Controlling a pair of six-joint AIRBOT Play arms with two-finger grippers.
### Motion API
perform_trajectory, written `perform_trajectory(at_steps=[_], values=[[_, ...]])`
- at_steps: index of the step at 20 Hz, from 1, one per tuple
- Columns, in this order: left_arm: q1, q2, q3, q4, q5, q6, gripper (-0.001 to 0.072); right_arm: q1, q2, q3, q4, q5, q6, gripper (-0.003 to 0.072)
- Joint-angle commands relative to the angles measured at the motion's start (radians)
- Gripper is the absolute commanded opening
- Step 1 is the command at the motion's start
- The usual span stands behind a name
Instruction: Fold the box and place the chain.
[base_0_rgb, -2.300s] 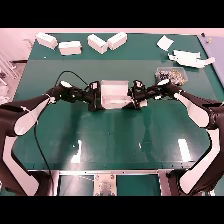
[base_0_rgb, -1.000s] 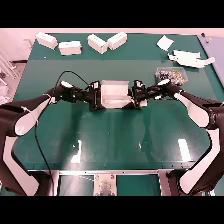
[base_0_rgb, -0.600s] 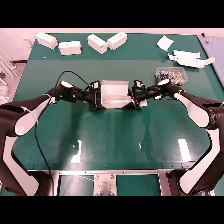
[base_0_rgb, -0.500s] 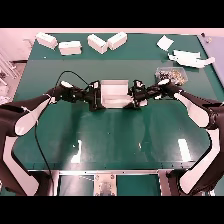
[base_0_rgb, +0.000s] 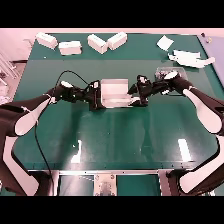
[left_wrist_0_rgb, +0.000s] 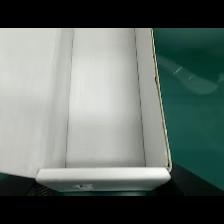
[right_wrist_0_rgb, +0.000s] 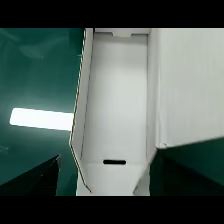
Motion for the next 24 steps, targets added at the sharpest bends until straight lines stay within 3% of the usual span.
perform_trajectory(at_steps=[1, 3, 6, 7, 8, 9, 15, 24], values=[[0.000, 0.000, 0.000, 0.001, -0.002, 0.002, 0.0580, -0.056, 0.071, 0.002, -0.064, 0.002, 0.093, 0.0720], [0.000, 0.000, 0.000, 0.001, -0.002, 0.002, 0.0580, -0.095, 0.122, 0.002, -0.061, 0.016, 0.148, 0.0720], [0.000, 0.000, 0.000, 0.001, -0.002, 0.002, 0.0580, -0.110, 0.175, 0.002, 0.074, 0.162, 0.193, 0.0702], [0.000, 0.000, 0.000, 0.001, -0.002, 0.002, 0.0580, -0.107, 0.179, 0.002, 0.150, 0.216, 0.193, 0.0495], [0.000, -0.001, 0.000, 0.001, -0.002, 0.002, 0.0580, -0.102, 0.179, 0.001, 0.208, 0.252, 0.190, 0.0098], [0.000, -0.001, 0.000, 0.001, -0.003, 0.002, 0.0580, -0.093, 0.179, 0.000, 0.254, 0.257, 0.189, 0.0016], [0.000, 0.000, 0.000, 0.001, -0.002, 0.002, 0.0580, -0.025, 0.094, 0.006, 0.368, 0.133, 0.177, 0.0010], [0.000, 0.000, 0.000, -0.002, -0.002, 0.002, 0.0580, 0.010, -0.103, 0.192, 0.358, 0.037, 0.193, 0.0009]])
